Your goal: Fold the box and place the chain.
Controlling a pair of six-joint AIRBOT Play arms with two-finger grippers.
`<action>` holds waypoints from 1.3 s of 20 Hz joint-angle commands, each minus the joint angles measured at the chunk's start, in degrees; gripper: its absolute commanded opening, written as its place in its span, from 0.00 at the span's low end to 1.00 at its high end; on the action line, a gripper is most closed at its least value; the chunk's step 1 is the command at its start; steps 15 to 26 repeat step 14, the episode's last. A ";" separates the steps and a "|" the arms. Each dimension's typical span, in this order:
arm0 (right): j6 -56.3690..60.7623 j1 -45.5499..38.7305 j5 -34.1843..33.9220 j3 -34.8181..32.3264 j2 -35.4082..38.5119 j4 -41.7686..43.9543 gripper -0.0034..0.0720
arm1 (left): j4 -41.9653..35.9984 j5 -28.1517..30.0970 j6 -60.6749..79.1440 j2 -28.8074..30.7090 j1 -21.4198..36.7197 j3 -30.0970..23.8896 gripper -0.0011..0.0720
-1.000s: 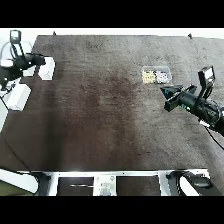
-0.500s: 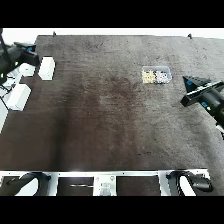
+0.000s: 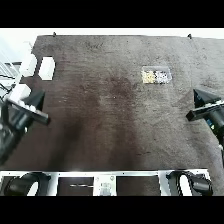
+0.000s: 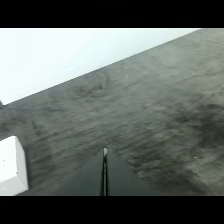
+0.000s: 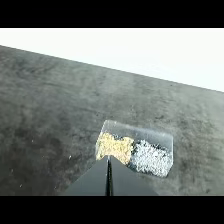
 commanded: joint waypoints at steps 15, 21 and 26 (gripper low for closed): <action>0.13 -0.22 0.17 -8.72 8.72 -0.44 0.06 | -0.39 -2.80 -3.69 13.25 -0.90 -11.52 0.04; 0.13 -0.22 0.17 -8.72 8.72 -0.44 0.06 | -0.39 -2.80 -3.69 13.25 -0.90 -11.52 0.04; 0.13 -0.22 0.17 -8.72 8.72 -0.44 0.06 | -0.39 -2.80 -3.69 13.25 -0.90 -11.52 0.04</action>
